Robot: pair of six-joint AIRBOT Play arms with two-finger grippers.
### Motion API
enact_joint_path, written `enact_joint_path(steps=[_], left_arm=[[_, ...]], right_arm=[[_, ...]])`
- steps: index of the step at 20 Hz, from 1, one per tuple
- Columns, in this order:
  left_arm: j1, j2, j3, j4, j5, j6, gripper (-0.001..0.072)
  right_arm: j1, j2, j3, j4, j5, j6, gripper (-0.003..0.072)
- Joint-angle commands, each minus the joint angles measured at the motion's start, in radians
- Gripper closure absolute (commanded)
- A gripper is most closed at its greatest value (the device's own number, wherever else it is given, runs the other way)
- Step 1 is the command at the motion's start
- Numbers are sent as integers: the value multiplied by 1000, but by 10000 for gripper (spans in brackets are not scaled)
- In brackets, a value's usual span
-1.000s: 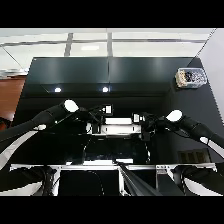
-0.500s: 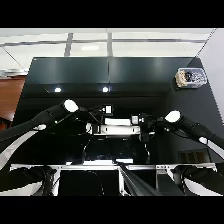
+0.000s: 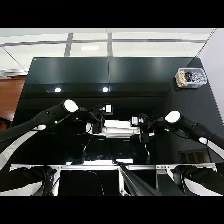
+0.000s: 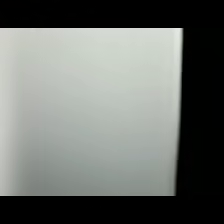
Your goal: Fold the box and place the chain.
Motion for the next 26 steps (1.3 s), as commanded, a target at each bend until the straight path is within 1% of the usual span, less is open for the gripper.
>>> enact_joint_path(steps=[1, 3, 5, 7, 9, 10, 11, 12, 13, 14, 15, 16, 18, 20, 22, 24, 26], left_arm=[[3, 37, 1, 31, -10, -77, 197], [3, 98, 1, 130, -14, -211, 197], [3, 171, 1, 281, -51, -377, 197], [3, 241, 1, 418, -126, -489, 197], [3, 299, 1, 502, -218, -586, 199], [3, 322, 1, 526, -273, -625, 210], [3, 334, 1, 520, -327, -653, 255], [0, 336, 0, 487, -382, -689, 377], [-2, 332, -5, 417, -418, -716, 505], [-2, 326, -16, 318, -428, -716, 640], [-5, 317, -34, 216, -414, -713, 684], [-15, 304, -53, 116, -364, -713, 684], [-43, 266, -73, -31, -211, -713, 684], [-55, 232, -72, -138, -38, -710, 684], [-49, 222, -72, -186, 135, -711, 684], [-43, 219, -72, -193, 261, -711, 684], [-42, 192, -72, -185, 308, -711, 684]], right_arm=[[1, -1, -1, 1, -3, 0, 197], [1, -1, -1, 1, -3, 0, 197], [1, -1, 0, 0, -3, 0, 197], [1, -1, -1, 1, -3, 0, 198], [1, -1, -1, 1, -4, 0, 199], [1, -1, -1, 0, -3, 0, 265], [1, -1, -1, -2, -1, 0, 494], [1, -1, -1, -2, -1, 0, 516], [1, -1, -1, -2, -1, 0, 517], [1, -1, -1, -2, -1, 0, 517], [1, -1, -1, -2, -2, 0, 517], [1, -1, -1, -2, -2, 0, 517], [1, -1, -1, -2, -2, 0, 517], [1, -1, -1, -2, -2, 0, 517], [1, -1, -1, -2, -2, 0, 517], [1, -1, -1, -2, -3, 0, 517], [1, -1, -1, -2, -3, 0, 517]])
